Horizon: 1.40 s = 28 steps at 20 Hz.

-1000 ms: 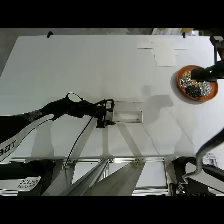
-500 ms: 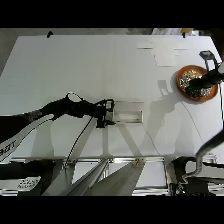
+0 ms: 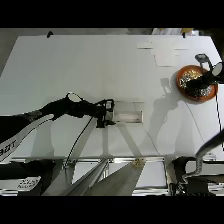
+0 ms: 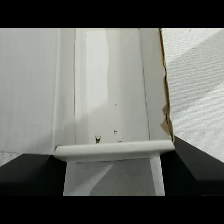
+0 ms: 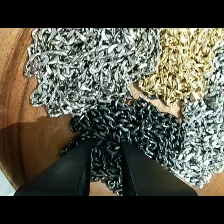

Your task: Fold the box and place the chain.

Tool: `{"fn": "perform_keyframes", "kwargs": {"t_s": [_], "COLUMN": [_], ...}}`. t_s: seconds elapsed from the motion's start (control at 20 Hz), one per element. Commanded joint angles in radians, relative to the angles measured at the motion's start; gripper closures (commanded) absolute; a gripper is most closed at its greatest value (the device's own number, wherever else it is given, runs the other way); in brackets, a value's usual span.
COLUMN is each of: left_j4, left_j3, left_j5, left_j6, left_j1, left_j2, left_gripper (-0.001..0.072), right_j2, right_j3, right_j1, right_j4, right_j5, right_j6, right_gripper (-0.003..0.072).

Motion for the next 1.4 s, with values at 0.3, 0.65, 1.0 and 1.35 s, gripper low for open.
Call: {"fn": "perform_keyframes", "kwargs": {"t_s": [0.3,0.65,1.0,1.35], "left_j4": [0.000,0.000,0.000,0.000], "left_j3": [0.000,0.000,0.000,0.000], "left_j5": [0.000,0.000,0.000,0.000], "left_j6": [0.000,0.000,0.000,0.000], "left_j1": [0.001,0.001,0.001,0.001], "left_j2": [0.001,0.001,0.001,0.001], "left_gripper": [0.0457,0.0457,0.0457,0.0457], "right_j2": [-0.020,0.013,0.268,0.341], "right_j3": [0.001,0.001,0.003,0.002], "right_j1": [-0.001,0.000,0.000,0.000], "right_j4": [0.000,-0.001,0.129,0.381], "right_j5": [0.041,0.080,0.147,0.389], "right_j6": [-0.003,-0.001,0.000,0.003], "right_gripper": [0.0548,0.0668,0.0667,0.0667]}}
